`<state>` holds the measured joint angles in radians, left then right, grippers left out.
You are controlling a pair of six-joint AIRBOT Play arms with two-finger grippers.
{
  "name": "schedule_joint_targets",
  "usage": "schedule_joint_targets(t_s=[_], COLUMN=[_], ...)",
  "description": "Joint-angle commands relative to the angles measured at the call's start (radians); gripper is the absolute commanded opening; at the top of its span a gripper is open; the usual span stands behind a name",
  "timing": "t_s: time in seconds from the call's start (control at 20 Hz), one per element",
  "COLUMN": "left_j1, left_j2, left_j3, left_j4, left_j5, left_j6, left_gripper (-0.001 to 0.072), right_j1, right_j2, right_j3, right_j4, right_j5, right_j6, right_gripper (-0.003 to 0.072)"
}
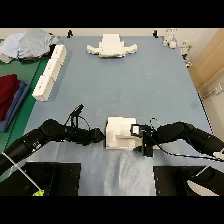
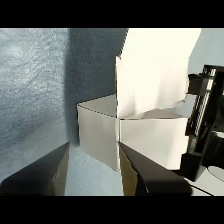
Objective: Fold the box.
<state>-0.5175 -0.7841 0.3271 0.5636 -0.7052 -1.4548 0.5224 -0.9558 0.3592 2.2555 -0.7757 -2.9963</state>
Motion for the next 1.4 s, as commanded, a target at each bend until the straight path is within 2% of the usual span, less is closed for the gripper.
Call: schedule_joint_targets(t_s=[0.0, 0.2, 0.4, 0.5, 0.75, 0.95, 1.15, 1.35], left_j1=[0.003, 0.0, 0.0, -0.013, -0.166, -0.297, -0.396, -0.463], left_j2=[0.0, 0.0, 0.0, 0.0, -0.071, -0.151, -0.223, -0.335], left_j3=[0.001, 0.036, 0.09, 0.104, 0.134, 0.228, 0.35, 0.439], left_j4=[0.024, 0.038, 0.186, 0.176, 0.217, 0.474, 0.707, 0.736], left_j5=[-0.002, -0.064, -0.14, -0.135, -0.043, -0.025, -0.064, -0.184], left_j6=[-0.039, -0.038, -0.143, -0.14, -0.203, -0.528, -0.8, -0.857], left_gripper=[0.0473, 0.0473, 0.0472, 0.0472, 0.0471, 0.0471, 0.047, 0.047], right_j1=[0.001, 0.001, 0.001, 0.001, 0.001, 0.001, 0.001, 0.001], right_j2=[-0.001, -0.001, -0.001, -0.001, -0.001, -0.001, -0.001, -0.001], right_j3=[0.0, 0.0, 0.0, 0.0, 0.0, 0.0, 0.0, 0.0], right_j4=[0.0, 0.0, 0.0, 0.0, 0.0, 0.0, 0.0, 0.0], right_j5=[0.0, 0.0, 0.0, 0.0, 0.0, 0.0, 0.0, 0.0], right_j6=[-0.004, -0.004, -0.004, -0.004, -0.004, -0.004, -0.004, -0.004], right_gripper=[0.0507, 0.0507, 0.0507, 0.0507, 0.0507, 0.0507, 0.0507, 0.0507])
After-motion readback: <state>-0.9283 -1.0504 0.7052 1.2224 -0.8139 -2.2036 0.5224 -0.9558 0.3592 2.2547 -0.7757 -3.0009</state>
